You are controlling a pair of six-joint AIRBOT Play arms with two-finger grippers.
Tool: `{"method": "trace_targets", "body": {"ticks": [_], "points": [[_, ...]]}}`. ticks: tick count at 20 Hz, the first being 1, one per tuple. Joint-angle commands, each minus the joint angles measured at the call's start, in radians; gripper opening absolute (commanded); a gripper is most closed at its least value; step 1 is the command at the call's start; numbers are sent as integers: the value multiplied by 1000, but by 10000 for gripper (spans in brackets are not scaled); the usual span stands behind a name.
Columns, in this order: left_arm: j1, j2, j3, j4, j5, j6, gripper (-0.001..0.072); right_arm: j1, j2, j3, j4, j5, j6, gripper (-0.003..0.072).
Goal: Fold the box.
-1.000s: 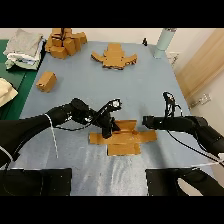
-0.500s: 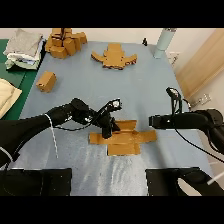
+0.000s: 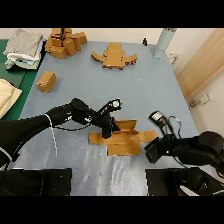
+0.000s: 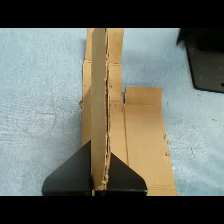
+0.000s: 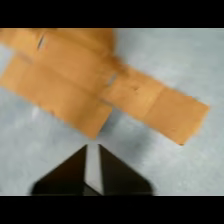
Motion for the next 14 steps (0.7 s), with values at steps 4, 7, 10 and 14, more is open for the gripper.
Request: {"method": "trace_targets", "body": {"ticks": [4, 7, 10, 14], "points": [[-1, 0, 0, -1, 0, 0, 12, 336, -170, -79, -257, 163, -146, 522], [-1, 0, 0, -1, 0, 0, 12, 346, -278, -78, -336, 275, -146, 522], [-1, 0, 0, -2, 0, 0, 12, 346, -350, -76, -348, 346, -146, 522], [-1, 0, 0, -1, 0, 0, 12, 345, -359, -74, -403, 377, -141, 520]]}}
